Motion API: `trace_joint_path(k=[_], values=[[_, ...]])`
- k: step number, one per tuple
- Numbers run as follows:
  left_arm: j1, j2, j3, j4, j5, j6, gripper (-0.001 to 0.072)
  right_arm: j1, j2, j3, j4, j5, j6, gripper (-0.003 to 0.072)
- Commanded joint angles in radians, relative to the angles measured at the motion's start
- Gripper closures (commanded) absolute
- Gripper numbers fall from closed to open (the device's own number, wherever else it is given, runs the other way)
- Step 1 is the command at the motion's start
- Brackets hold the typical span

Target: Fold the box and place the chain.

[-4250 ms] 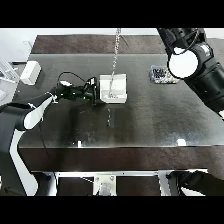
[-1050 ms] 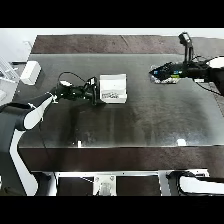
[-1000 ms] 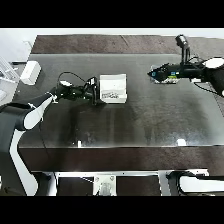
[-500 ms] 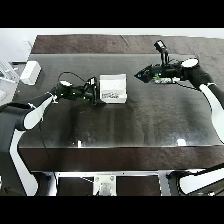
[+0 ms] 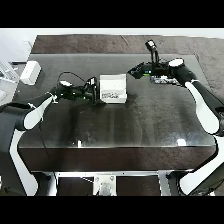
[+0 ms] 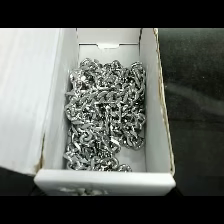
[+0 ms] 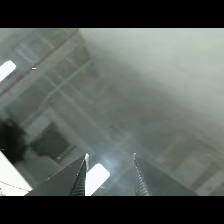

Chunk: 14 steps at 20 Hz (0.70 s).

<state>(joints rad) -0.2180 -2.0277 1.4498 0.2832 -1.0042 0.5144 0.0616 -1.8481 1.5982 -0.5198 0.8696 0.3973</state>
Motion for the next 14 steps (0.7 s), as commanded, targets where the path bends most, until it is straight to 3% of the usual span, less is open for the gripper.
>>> trace_joint_path(k=[1,10,14], values=[[0.0,0.0,0.0,0.0,0.0,0.0,0.0174,0.042,-0.021,0.013,0.005,0.085,-0.034,0.0354],[0.0,0.0,0.0,0.0,0.0,0.0,0.0174,0.051,-0.021,0.083,-0.031,0.36,-0.063,0.035],[0.0,0.0,0.0,0.0,0.0,0.0,0.0174,0.052,-0.02,0.084,-0.062,0.42,-0.07,0.0349]])
